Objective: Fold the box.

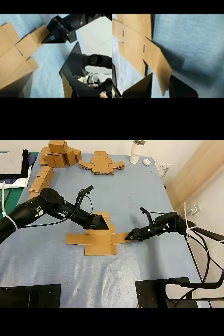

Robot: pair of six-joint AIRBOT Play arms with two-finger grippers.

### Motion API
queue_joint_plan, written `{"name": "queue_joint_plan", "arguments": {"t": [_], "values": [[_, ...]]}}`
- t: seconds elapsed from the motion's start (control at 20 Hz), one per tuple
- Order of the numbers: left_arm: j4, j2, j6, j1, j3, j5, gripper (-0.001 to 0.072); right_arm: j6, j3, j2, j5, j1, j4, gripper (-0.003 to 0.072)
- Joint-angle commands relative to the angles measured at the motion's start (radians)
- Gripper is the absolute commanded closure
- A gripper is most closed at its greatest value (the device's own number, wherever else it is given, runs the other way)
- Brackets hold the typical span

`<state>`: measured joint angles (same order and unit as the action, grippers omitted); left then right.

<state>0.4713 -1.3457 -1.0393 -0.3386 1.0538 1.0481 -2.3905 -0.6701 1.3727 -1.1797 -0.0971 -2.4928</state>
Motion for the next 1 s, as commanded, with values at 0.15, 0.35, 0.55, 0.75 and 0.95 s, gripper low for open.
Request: {"name": "queue_joint_plan", "arguments": {"t": [0.15, 0.35, 0.55, 0.75, 0.95], "values": [[0.0, -0.001, 0.0, -0.001, 0.0, 0.003, 0.0144, -0.026, -0.072, 0.022, -0.011, 0.049, -0.014, 0.0546], [0.0, 0.0, 0.005, -0.001, 0.001, -0.015, 0.0145, 0.015, -0.093, 0.018, -0.055, 0.05, -0.018, 0.0683], [-0.011, -0.001, -0.003, -0.001, 0.003, -0.053, 0.0145, 0.089, -0.045, -0.015, -0.026, 0.069, -0.018, 0.0684], [0.068, -0.001, -0.006, 0.055, 0.014, 0.013, 0.0145, 0.156, 0.082, -0.1, 0.014, 0.096, -0.016, 0.0684], [0.193, -0.001, -0.059, 0.268, 0.018, 0.122, 0.0145, 0.175, 0.196, -0.233, 0.083, 0.1, -0.01, 0.0684]]}}
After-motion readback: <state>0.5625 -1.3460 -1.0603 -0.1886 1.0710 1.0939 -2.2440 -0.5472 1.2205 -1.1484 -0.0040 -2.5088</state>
